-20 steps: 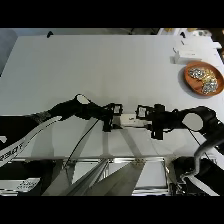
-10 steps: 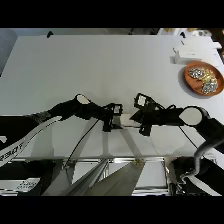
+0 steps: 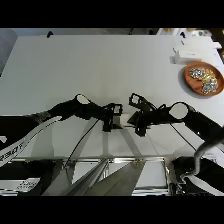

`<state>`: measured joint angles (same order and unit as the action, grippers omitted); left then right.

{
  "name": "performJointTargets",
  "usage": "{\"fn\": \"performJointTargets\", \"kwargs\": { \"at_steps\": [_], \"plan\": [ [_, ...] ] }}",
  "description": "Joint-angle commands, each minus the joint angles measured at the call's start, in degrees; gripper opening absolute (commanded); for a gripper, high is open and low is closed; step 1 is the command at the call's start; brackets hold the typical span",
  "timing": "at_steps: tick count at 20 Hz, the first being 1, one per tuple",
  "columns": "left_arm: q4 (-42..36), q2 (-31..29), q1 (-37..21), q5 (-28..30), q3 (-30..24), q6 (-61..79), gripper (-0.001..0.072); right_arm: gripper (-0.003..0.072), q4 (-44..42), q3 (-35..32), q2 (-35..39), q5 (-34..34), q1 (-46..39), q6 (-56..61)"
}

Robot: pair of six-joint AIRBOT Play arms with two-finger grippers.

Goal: Fold the box and place the chain.

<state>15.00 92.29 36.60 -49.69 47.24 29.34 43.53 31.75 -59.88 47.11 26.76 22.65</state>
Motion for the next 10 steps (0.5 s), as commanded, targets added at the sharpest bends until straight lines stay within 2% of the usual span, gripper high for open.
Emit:
{"fn": "performJointTargets", "kwargs": {
  "at_steps": [1,5,10],
  "plan": [
    [0.0,-0.04,-0.07,-0.02,0.02,0.0,0.0185,0.002,3.08,-0.11,-0.74,2.67,0.02,-0.42],
    [0.0,-0.04,-0.07,-0.04,0.02,0.0,0.0185,0.0021,7.15,-0.83,-0.74,2.99,0.04,1.22],
    [0.0,-0.04,-0.07,-0.04,0.02,0.0,0.0185,0.0021,7.91,-3.41,-0.74,1.31,1.11,1.36]
  ]
}}
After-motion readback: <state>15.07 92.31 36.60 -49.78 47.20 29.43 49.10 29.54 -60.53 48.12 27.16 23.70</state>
